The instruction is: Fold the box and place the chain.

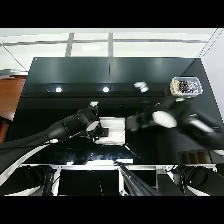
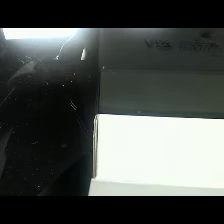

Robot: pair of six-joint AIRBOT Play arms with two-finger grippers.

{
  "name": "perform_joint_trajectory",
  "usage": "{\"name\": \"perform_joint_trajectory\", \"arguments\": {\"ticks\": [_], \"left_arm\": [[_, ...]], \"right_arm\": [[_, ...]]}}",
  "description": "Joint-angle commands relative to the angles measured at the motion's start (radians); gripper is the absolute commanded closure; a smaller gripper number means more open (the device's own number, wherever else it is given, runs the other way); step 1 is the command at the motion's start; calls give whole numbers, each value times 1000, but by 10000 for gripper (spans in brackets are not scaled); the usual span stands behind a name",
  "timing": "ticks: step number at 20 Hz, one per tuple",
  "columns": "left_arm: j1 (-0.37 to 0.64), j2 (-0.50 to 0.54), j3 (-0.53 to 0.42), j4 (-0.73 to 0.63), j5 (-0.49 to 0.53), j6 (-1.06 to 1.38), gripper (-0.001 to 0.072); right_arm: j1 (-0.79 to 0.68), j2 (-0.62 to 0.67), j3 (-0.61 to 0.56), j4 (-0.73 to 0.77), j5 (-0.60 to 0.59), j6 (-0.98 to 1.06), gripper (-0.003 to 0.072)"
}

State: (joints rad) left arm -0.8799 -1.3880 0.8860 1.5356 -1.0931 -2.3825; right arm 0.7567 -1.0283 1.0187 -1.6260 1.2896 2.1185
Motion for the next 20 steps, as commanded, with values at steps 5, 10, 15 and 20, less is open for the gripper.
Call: {"name": "perform_joint_trajectory", "arguments": {"ticks": [5, 10, 15, 20], "left_arm": [[-1, 0, -1, 0, 16, 0, 678], [-1, 0, 0, 0, 20, 0, 678], [-1, 0, 0, -3, 16, 0, 678], [-1, 0, 0, -3, 15, 0, 678]], "right_arm": [[-496, 113, -21, -221, -131, -106, -22], [-839, -119, 23, 16, -381, -118, -20], [-945, -433, 251, 200, -290, -8, 160], [-952, -577, 380, 222, -239, 146, 160]]}}
